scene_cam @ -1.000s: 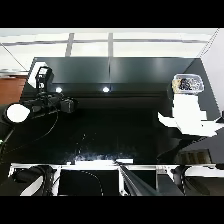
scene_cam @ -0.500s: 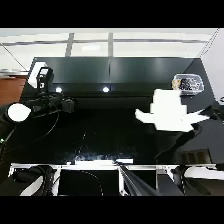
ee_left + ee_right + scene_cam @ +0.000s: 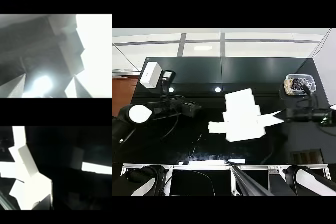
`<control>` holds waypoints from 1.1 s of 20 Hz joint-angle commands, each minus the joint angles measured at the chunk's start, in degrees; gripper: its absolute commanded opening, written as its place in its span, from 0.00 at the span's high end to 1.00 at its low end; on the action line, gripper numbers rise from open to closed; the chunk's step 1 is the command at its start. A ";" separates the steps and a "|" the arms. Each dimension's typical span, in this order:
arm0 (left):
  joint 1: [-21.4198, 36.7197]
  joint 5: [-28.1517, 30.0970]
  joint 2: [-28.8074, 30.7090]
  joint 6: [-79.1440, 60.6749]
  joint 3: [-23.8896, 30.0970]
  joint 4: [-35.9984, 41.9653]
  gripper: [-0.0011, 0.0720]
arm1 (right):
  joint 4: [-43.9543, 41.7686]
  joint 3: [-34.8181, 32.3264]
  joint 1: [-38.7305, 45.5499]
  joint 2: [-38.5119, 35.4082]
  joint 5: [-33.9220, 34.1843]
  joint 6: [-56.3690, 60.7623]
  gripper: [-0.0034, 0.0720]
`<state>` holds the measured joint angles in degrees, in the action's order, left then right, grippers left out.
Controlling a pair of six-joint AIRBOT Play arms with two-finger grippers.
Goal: Fold the box and place the chain.
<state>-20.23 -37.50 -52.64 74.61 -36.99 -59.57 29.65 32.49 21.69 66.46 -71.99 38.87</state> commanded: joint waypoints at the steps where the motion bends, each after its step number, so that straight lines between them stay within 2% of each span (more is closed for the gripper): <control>1: -2.19 -2.03 -5.73 1.27 -0.17 9.22 0.01 | -6.88 -10.56 -7.85 -10.51 8.59 -4.79 0.93; 3: -1.07 -7.91 -11.65 -3.74 -1.97 17.03 0.01 | -6.80 -13.16 -9.51 -14.38 9.84 -4.66 0.93; 5: 1.62 -15.58 -18.45 -13.49 -3.98 27.69 0.01 | -6.75 -13.64 -10.16 -15.02 8.57 -4.42 0.93; 7: 4.50 -19.85 -24.41 -20.09 -4.92 36.17 0.01 | -7.02 -13.62 -10.27 -15.02 7.52 -4.39 0.93; 12: 4.83 -22.03 -33.27 -26.45 -8.28 37.81 0.01 | -6.71 -13.64 -10.40 -15.02 7.30 -4.39 0.93; 14: 3.87 -26.08 -36.26 -31.12 -9.84 37.83 0.02 | -6.71 -13.62 -10.40 -15.02 7.30 -4.39 0.93; 15: 3.76 -30.38 -37.92 -34.69 -11.02 37.97 0.02 | -6.69 -13.62 -10.40 -15.02 7.30 -4.39 0.93; 17: 3.80 -36.70 -39.78 -38.93 -12.76 37.57 0.16 | -6.69 -13.62 -10.40 -15.02 7.30 -4.37 0.93; 18: 3.80 -37.70 -39.80 -40.46 -13.20 37.07 0.17 | -6.71 -13.62 -10.40 -15.02 7.30 -4.35 0.93; 19: 3.76 -38.05 -39.80 -42.05 -13.57 36.48 0.23 | -6.69 -13.62 -10.40 -15.02 7.32 -4.35 0.93; 20: 3.39 -37.99 -39.80 -43.80 -13.79 35.82 0.33 | -6.71 -13.62 -10.40 -15.02 7.32 -4.33 0.93; 21: 3.08 -37.99 -39.80 -46.12 -13.79 35.82 0.34 | -6.69 -13.62 -10.40 -15.02 7.32 -4.33 0.93; 22: 2.75 -37.99 -39.82 -48.00 -13.86 35.80 0.42 | -6.69 -13.62 -10.40 -15.02 7.30 -4.07 0.93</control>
<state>-16.84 -72.86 -91.72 33.65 -50.02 -23.18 23.00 18.90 11.31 51.48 -64.66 34.50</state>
